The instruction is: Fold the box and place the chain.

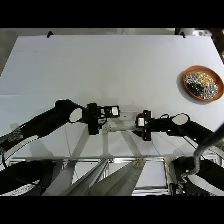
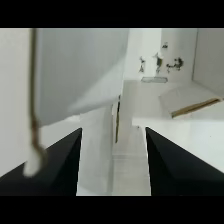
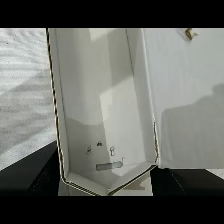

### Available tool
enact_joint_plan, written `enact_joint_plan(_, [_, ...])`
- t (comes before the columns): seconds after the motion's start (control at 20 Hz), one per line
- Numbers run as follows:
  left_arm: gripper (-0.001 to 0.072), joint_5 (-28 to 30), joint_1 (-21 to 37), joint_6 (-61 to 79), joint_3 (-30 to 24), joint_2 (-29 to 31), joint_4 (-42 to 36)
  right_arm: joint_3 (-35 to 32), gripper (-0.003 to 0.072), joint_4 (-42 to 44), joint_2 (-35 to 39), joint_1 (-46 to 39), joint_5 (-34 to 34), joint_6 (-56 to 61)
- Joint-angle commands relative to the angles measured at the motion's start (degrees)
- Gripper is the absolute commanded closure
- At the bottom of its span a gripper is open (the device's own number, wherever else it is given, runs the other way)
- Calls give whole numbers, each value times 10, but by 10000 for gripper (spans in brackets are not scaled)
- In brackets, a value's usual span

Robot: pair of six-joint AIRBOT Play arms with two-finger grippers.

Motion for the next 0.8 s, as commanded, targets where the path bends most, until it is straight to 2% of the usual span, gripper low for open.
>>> enact_joint_plan(0.0, [296,-21,-1,31,0,-8,-55,0,252,0,0,0,0,0])
enact_joint_plan(0.05, [298,-32,-1,44,0,-11,-69,0,252,0,0,0,0,0])
enact_joint_plan(0.15, [380,-46,-1,51,0,-17,-79,0,252,0,0,0,0,0])
enact_joint_plan(0.75, [380,-40,-1,52,0,-6,-108,0,252,0,0,0,0,0])
